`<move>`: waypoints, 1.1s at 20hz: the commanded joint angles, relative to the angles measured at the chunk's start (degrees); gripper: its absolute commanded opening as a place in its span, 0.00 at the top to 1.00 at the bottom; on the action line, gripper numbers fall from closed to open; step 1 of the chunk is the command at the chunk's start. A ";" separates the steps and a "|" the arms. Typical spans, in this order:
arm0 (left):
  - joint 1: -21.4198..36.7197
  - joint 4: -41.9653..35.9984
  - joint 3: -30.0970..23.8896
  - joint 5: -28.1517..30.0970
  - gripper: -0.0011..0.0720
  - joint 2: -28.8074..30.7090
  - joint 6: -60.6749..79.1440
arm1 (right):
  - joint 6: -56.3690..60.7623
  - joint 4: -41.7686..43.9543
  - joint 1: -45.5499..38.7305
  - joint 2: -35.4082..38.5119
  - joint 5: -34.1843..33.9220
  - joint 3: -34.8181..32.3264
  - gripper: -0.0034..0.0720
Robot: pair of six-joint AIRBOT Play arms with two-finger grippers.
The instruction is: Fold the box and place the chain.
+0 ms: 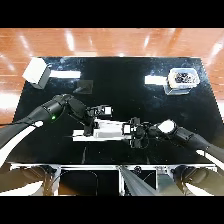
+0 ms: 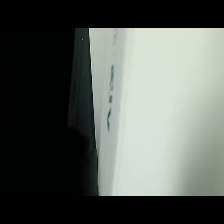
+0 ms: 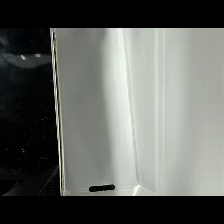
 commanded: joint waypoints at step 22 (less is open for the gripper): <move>5.99 15.34 3.50 13.55 0.12 10.49 -30.88 | -0.04 0.26 -0.02 0.00 0.02 0.09 0.20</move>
